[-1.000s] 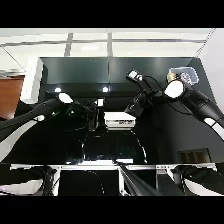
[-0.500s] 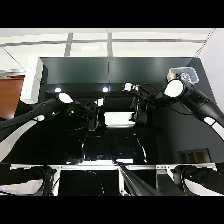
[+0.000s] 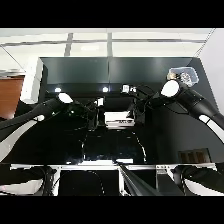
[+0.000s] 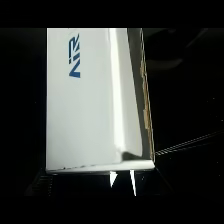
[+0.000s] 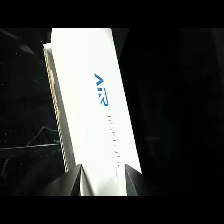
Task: Fold the box and place the chain.
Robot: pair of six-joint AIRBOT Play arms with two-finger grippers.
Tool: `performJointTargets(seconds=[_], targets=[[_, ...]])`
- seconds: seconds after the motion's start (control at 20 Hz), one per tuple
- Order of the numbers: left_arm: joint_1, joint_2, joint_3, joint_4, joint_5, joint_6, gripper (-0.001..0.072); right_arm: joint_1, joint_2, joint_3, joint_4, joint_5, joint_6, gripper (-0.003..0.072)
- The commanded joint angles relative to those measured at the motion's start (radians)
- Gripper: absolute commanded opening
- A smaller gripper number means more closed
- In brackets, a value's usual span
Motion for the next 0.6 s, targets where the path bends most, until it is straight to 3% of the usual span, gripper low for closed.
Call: performJointTargets(seconds=[0.0,0.55], targets=[[0.0,0.0,0.0,0.001,-0.002,0.001,0.0504,0.001,-0.003,0.0,0.006,-0.001,-0.01,0.0308],[0.0,-0.001,0.0,0.001,-0.001,0.001,0.0503,0.001,-0.024,0.0,0.003,0.025,-0.01,0.0306]])
